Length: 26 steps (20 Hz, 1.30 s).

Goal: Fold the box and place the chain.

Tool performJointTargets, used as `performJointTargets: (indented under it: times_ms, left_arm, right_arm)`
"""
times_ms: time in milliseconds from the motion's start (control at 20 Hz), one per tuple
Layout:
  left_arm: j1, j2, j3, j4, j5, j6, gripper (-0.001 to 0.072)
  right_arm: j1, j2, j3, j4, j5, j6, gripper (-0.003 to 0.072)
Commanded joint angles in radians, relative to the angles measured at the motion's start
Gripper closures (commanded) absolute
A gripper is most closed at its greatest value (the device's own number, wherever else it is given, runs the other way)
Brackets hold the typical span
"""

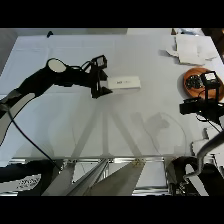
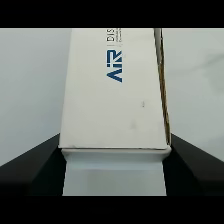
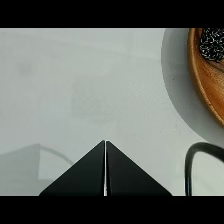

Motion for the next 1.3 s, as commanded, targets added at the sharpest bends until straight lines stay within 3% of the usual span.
performJointTargets:
  times_ms: [0,350,550,850,1100,1150,1200,1250]
  left_arm:
    - [0.048,0.094,0.001,0.051,0.195,-0.194,0.0705]
    - [0.334,0.105,0.0,0.058,0.232,-0.461,0.0705]
    - [0.46,0.105,-0.015,0.167,0.442,-0.682,0.0709]
    - [0.469,0.096,-0.21,0.203,0.653,-0.775,0.0707]
    - [0.465,0.002,-0.303,0.208,0.647,-0.77,0.0704]
    - [0.463,-0.016,-0.304,0.208,0.643,-0.764,0.0683]
    - [0.463,-0.027,-0.304,0.208,0.639,-0.762,0.0598]
    - [0.463,-0.034,-0.304,0.208,0.643,-0.762,0.0439]
  right_arm:
    - [-0.001,0.0,0.001,0.0,-0.001,0.0,0.0677]
    - [-0.001,0.0,0.001,0.0,-0.001,0.0,0.0677]
    - [-0.001,0.0,0.001,0.0,-0.001,0.0,0.0677]
    - [-0.001,0.0,0.001,0.0,-0.001,0.0,0.0677]
    - [-0.001,0.0,0.001,0.0,-0.001,0.0,0.0677]
    - [-0.001,0.0,0.001,0.0,-0.001,0.0,0.0677]
    - [-0.001,0.0,0.001,0.0,-0.001,0.0,0.0677]
    - [-0.001,0.0,0.001,0.0,-0.001,0.0,0.0677]
